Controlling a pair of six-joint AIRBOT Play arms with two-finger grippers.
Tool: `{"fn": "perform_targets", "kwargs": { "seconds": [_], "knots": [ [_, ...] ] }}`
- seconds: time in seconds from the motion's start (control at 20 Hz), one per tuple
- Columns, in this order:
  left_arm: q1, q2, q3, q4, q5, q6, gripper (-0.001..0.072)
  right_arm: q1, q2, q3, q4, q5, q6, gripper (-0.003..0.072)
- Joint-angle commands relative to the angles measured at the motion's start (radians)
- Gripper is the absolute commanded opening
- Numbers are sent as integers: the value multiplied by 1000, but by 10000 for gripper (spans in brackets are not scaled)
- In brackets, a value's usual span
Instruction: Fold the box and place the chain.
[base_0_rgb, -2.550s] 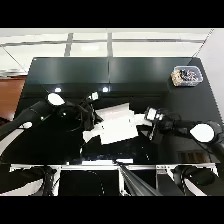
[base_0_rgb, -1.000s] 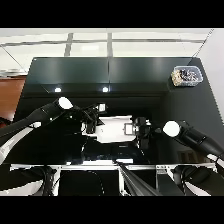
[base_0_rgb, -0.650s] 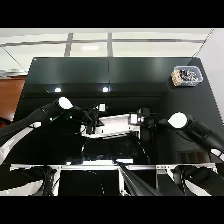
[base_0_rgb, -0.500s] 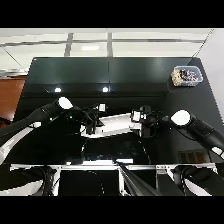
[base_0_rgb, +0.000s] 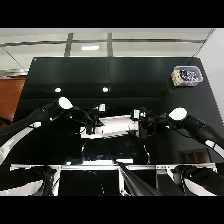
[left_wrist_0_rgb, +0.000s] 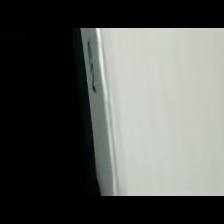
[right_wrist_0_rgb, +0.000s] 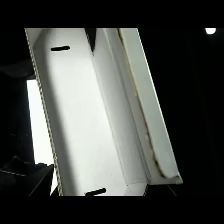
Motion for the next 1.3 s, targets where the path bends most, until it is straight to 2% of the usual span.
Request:
{"fn": "perform_targets", "kwargs": {
  "seconds": [0.0,0.65,1.25],
  "knots": [
    [-1,0,1,-1,0,0,26,0,-39,0,-29,46,-23,709],
    [-1,0,1,-1,0,0,27,0,-120,1,-59,29,-38,708],
    [-1,0,1,-1,0,0,26,26,-144,26,-105,-8,49,708]
  ]
}}
